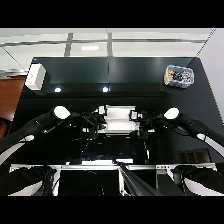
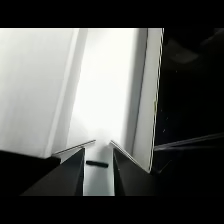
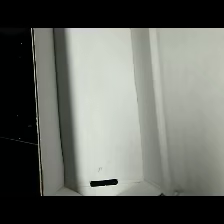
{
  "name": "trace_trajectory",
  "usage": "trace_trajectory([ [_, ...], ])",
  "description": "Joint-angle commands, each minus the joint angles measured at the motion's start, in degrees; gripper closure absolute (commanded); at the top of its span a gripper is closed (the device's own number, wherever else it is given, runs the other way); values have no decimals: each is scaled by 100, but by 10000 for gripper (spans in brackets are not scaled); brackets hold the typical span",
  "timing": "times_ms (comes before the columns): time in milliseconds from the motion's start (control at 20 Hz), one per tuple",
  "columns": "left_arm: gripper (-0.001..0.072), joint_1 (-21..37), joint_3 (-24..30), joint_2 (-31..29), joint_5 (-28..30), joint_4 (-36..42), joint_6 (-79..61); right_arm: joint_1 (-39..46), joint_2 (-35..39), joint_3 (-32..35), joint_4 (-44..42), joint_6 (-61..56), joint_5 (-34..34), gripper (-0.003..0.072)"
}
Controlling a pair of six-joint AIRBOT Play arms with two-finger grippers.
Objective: Fold the box and place the chain.
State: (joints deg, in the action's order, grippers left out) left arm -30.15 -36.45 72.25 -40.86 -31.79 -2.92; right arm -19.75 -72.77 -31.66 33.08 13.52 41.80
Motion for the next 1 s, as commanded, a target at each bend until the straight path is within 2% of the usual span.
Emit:
trace_trajectory([
  [0,482,-111,-7,197,83,710,-240,-2,-2,-2,0,0,0,629],
  [150,490,-133,-4,286,140,627,-249,-2,-2,-2,0,0,0,629],
  [250,575,-131,-4,284,114,612,-249,-2,-2,-2,0,0,-2,629],
  [300,563,-131,-4,284,87,614,-249,-2,-2,-2,0,0,-2,629],
  [350,422,-133,-4,284,83,614,-247,-2,-2,-2,0,0,-2,629],
  [400,370,-133,-4,284,79,612,-247,-2,-2,-2,0,0,-2,629],
  [450,525,-133,-7,284,79,575,-247,-2,-2,-2,0,0,-2,629],
  [500,532,-138,-9,278,81,520,-249,-2,-2,-2,0,0,-2,629],
  [550,412,-140,-9,278,79,527,-249,-2,-2,-2,0,0,-2,629],
  [600,340,-138,-9,275,70,525,-243,-2,-2,-2,0,0,-2,629],
  [650,380,-125,-9,264,28,516,-205,-2,-2,-2,0,0,-2,629],
  [700,565,-114,-24,229,-28,382,-109,-2,-2,-2,0,0,-2,629],
  [800,682,-2,-173,107,-400,-199,391,-2,-2,-2,0,0,0,629],
  [950,685,608,-433,-227,-1202,-929,1700,-2,-2,-2,0,0,0,629],
])
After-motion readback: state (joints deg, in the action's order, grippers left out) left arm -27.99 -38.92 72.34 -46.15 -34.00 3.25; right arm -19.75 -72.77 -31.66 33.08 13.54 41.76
